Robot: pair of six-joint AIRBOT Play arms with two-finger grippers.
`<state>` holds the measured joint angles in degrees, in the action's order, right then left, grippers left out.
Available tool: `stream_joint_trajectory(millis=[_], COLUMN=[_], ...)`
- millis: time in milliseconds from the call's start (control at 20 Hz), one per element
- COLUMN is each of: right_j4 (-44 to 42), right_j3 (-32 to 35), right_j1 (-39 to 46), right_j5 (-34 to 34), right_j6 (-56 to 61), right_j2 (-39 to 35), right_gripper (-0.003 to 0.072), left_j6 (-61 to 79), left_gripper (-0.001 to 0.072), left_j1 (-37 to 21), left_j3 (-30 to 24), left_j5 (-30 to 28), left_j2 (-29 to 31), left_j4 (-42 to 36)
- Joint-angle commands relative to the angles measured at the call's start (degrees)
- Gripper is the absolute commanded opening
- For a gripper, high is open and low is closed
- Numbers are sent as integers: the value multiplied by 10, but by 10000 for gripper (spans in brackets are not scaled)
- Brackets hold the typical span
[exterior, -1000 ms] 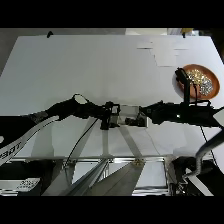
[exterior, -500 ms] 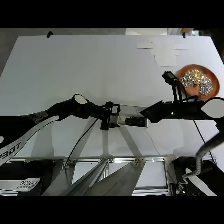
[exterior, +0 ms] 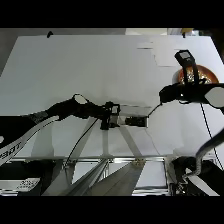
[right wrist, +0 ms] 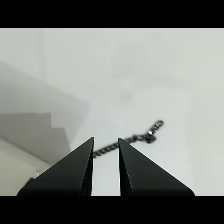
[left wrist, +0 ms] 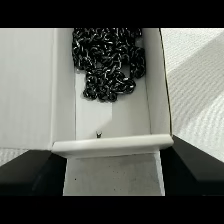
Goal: Fold the box and place the chain.
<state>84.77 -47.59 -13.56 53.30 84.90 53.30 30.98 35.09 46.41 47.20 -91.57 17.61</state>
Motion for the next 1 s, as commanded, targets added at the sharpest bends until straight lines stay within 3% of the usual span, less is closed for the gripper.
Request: stream_joint_trajectory(millis=[0,100,150,350,700,950], right_j4=[76,76,75,68,66,65], right_j3=[-5,-5,-5,-5,-5,-5], right_j1=[6,18,23,24,24,24], right_j5=[-9,-6,0,2,-14,-18], right_j6=[78,95,96,96,96,96], right_j2=[87,140,164,221,260,260], right_gripper=[198,336,363,359,307,156], left_j6=[0,0,0,0,0,0], left_gripper=[89,89,89,89,89,89], left_j1=[0,0,0,0,0,0], left_j3=[0,0,0,0,0,0], left_j5=[0,0,0,0,0,0], left_j2=[0,0,0,0,0,0], left_j4=[0,0,0,0,0,0])
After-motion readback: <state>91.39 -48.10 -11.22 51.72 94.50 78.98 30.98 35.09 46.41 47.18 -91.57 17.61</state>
